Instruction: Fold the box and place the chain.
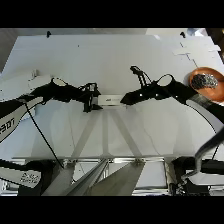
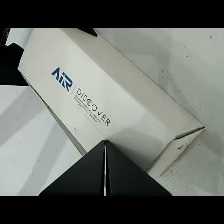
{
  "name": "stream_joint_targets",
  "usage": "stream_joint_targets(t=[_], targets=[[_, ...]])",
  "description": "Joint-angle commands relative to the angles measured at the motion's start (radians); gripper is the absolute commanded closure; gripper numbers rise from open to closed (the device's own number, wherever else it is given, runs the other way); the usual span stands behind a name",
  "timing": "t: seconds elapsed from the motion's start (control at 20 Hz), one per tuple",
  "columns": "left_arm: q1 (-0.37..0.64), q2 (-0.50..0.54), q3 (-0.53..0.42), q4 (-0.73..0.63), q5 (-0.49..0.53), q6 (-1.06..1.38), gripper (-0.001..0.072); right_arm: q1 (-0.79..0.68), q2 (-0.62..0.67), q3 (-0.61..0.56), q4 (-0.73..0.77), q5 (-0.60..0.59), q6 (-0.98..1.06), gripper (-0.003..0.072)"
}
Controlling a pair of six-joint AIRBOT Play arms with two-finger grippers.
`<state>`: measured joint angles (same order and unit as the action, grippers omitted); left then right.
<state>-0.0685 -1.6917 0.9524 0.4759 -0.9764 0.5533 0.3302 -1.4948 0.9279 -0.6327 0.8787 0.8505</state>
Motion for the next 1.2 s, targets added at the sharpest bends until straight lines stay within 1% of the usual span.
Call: stream_joint_targets(t=[0.0, 0.2, 0.3, 0.4, 0.5, 0.55, 0.6, 0.7, 1.0, 1.15], targets=[[0.000, 0.001, 0.000, 0.000, 0.001, 0.000, 0.0493, -0.007, 0.104, 0.001, 0.011, 0.001, -0.023, 0.0674], [0.000, 0.001, 0.000, 0.000, 0.000, 0.000, 0.0493, -0.090, 0.334, 0.001, -0.045, -0.109, -0.021, 0.0674], [0.000, 0.001, 0.000, 0.000, 0.000, 0.000, 0.0493, -0.160, 0.421, 0.001, -0.116, -0.116, 0.002, 0.0674], [0.000, 0.001, 0.000, 0.000, 0.000, 0.000, 0.0493, -0.220, 0.468, 0.001, -0.270, -0.096, 0.114, 0.0674], [0.000, 0.001, 0.000, 0.000, 0.000, 0.000, 0.0493, -0.252, 0.476, 0.001, -0.502, -0.040, 0.240, 0.0674], [0.000, 0.001, 0.000, 0.000, 0.000, 0.000, 0.0493, -0.259, 0.476, 0.001, -0.583, -0.004, 0.252, 0.0673], [0.000, 0.001, 0.000, 0.000, 0.001, 0.000, 0.0493, -0.266, 0.476, 0.001, -0.632, 0.020, 0.252, 0.0673], [0.000, 0.001, 0.000, 0.000, 0.001, 0.000, 0.0493, -0.268, 0.476, 0.001, -0.650, 0.020, 0.251, 0.0673], [-0.001, 0.001, 0.000, -0.015, 0.001, 0.000, 0.0494, -0.268, 0.476, 0.001, -0.643, 0.019, 0.251, 0.0673], [-0.002, 0.001, 0.000, -0.018, -0.031, -0.001, 0.0493, -0.268, 0.476, 0.001, -0.643, 0.019, 0.251, 0.0673]])
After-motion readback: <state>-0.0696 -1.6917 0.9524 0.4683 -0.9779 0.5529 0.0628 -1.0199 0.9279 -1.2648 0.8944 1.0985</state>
